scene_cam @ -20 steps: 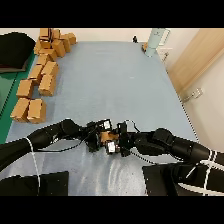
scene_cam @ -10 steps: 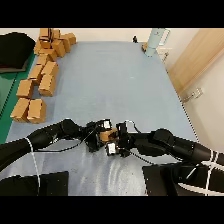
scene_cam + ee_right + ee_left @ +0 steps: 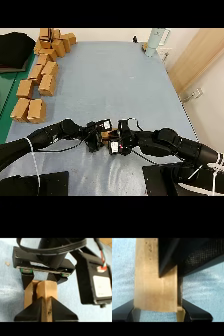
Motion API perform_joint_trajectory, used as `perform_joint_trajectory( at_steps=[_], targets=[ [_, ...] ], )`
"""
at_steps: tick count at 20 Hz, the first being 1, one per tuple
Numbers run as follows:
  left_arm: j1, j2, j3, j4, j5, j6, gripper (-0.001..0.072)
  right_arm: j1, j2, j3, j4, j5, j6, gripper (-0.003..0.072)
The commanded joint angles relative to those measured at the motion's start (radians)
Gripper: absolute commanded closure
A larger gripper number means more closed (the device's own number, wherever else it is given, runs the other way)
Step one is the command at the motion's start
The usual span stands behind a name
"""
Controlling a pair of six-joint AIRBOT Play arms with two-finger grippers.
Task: Fold the box.
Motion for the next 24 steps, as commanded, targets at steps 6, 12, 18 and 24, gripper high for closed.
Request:
perform_joint_trajectory(
  at_steps=[6, 12, 18, 24],
  targets=[
    [0.0, 0.0, 0.001, -0.001, 0.0, -0.001, 0.0258, 0.001, 0.002, -0.001, 0.006, -0.032, 0.001, 0.0542],
    [0.0, 0.0, 0.001, -0.001, 0.0, -0.001, 0.0257, 0.001, 0.002, -0.001, 0.036, -0.066, 0.001, 0.0607],
    [0.0, 0.0, 0.001, -0.001, 0.0, -0.001, 0.0257, 0.001, -0.013, -0.001, 0.066, -0.089, 0.0, 0.0607],
    [0.0, 0.0, 0.001, -0.001, 0.0, -0.001, 0.0257, 0.0, 0.037, 0.017, 0.051, -0.086, 0.0, 0.0449]
  ],
)
